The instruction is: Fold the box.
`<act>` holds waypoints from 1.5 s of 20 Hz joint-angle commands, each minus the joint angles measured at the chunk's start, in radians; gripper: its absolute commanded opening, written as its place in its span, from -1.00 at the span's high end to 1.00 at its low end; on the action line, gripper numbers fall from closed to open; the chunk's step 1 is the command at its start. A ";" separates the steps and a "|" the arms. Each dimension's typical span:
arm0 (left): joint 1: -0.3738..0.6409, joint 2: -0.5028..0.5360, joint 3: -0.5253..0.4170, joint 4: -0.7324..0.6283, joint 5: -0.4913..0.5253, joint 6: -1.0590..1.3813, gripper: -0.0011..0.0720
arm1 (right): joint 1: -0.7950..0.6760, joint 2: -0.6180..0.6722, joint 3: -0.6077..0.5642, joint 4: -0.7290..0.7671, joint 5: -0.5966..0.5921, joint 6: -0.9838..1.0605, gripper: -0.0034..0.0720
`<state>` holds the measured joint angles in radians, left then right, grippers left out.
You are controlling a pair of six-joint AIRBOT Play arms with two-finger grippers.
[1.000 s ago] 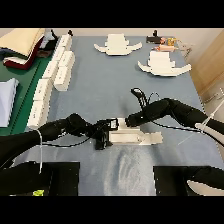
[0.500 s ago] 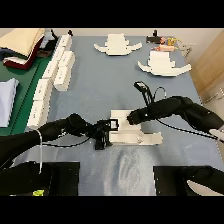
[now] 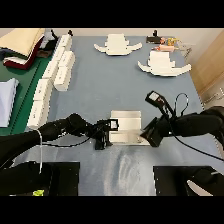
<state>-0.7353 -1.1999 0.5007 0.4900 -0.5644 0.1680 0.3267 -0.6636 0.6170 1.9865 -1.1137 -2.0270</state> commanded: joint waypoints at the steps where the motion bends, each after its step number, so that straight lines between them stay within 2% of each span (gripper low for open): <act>1: 0.000 0.001 0.000 -0.001 0.000 0.000 -0.31 | -0.001 0.068 -0.102 -0.095 -0.050 -0.240 -0.55; 2: 0.000 0.001 0.000 0.000 0.000 0.000 -0.31 | -0.001 0.061 -0.127 -0.129 -0.026 -0.315 -0.66; 5: 0.000 0.001 0.000 0.000 0.000 0.000 -0.31 | -0.001 0.009 -0.167 -0.189 0.097 -0.430 -0.66; 9: 0.000 0.001 0.000 0.000 0.000 0.000 -0.31 | -0.001 -0.100 -0.167 -0.184 0.206 -0.526 -0.65; 15: 0.000 0.001 0.000 -0.001 0.000 0.000 -0.31 | 0.000 -0.134 -0.167 -0.075 0.244 -0.534 -0.62; 16: 0.000 0.001 0.000 0.000 0.000 0.000 -0.31 | 0.000 -0.135 -0.167 -0.074 0.249 -0.543 -0.52; 17: 0.000 0.001 0.000 0.000 0.000 0.000 -0.31 | 0.000 -0.139 -0.167 -0.073 0.249 -0.563 -0.28; 19: 0.000 0.001 0.000 0.000 0.000 0.000 -0.31 | 0.000 -0.158 -0.167 -0.027 0.249 -0.616 -0.15; 22: 0.000 0.001 0.000 -0.001 0.000 0.000 -0.31 | 0.029 -0.183 -0.167 0.028 0.253 -0.708 0.34; 23: 0.000 0.001 0.000 0.000 0.000 0.000 -0.31 | 0.043 -0.185 -0.167 0.027 0.262 -0.708 0.58; 24: 0.000 0.001 0.000 0.000 0.000 0.000 -0.31 | 0.055 -0.185 -0.167 0.027 0.279 -0.708 0.68; 27: 0.000 0.001 0.000 0.000 0.000 0.000 -0.31 | 0.062 -0.185 -0.167 0.028 0.343 -0.708 0.68; 30: 0.000 0.001 0.000 -0.001 0.000 0.000 -0.31 | 0.062 -0.190 -0.167 0.030 0.358 -0.708 0.67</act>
<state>-0.7349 -1.1999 0.5007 0.4889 -0.5644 0.1669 0.3828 -0.8482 0.4500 2.0094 -0.7887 -2.7255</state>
